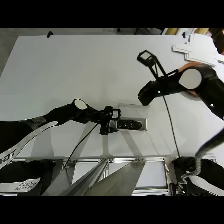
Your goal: Fold the box and place the chain.
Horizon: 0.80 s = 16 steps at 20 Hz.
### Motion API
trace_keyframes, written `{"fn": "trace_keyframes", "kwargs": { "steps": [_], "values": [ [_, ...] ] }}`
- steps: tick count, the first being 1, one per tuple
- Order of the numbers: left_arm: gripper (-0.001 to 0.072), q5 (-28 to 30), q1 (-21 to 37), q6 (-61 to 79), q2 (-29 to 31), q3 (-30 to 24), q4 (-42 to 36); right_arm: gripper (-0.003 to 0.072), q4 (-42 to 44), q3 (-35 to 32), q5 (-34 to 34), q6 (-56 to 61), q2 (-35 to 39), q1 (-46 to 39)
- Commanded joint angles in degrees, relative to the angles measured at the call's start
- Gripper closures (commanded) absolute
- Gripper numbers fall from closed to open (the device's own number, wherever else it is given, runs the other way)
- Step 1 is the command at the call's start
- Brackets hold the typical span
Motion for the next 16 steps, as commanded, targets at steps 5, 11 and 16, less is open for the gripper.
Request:
{"fn": "trace_keyframes", "kwargs": {
  "steps": [5, 11, 16],
  "values": [
    [0.0501, 0.02, 0.02, 0.02, 0.02, -0.02, 0.02, 0.0561, 9.42, -4.63, 3.67, -25.64, -3.08, 1.66],
    [0.0501, 0.02, 0.02, 0.02, 0.02, -0.02, 0.02, 0.0455, 10.91, -5.09, 6.62, -29.68, -0.26, 5.35],
    [0.0501, 0.02, 0.02, 0.02, 0.02, -0.02, 0.02, 0.0423, 10.25, -8.98, 5.16, -32.72, 1.09, 9.70]
  ]
}}
